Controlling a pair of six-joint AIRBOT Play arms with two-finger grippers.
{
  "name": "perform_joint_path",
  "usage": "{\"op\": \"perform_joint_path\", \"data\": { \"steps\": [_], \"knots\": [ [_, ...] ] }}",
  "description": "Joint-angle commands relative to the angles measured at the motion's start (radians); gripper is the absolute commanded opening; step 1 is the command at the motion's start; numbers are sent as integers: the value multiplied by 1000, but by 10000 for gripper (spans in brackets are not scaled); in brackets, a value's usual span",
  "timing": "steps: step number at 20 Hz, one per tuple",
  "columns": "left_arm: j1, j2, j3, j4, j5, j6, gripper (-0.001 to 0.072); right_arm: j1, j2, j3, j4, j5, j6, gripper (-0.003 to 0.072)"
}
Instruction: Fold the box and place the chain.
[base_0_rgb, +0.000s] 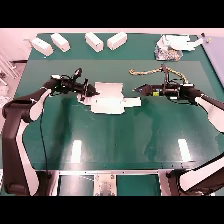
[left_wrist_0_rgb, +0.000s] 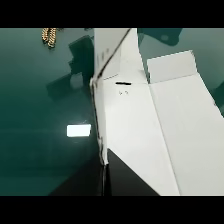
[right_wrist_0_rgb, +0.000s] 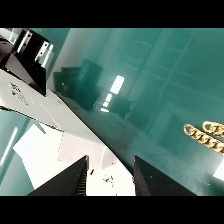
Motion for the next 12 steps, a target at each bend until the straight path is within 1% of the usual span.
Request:
{"op": "perform_joint_path", "data": {
  "steps": [1, 7, 12],
  "knots": [
    [0, -1, 0, -6, -2, -11, 19, -4, 0, 0, 0, -4, -8, 345],
    [0, -1, 0, -6, -1, -11, 19, -15, 12, 1, 26, -56, -35, 345],
    [0, -1, 0, -6, -1, -11, 19, -13, 135, -5, 12, -52, -34, 344]
  ]
}}
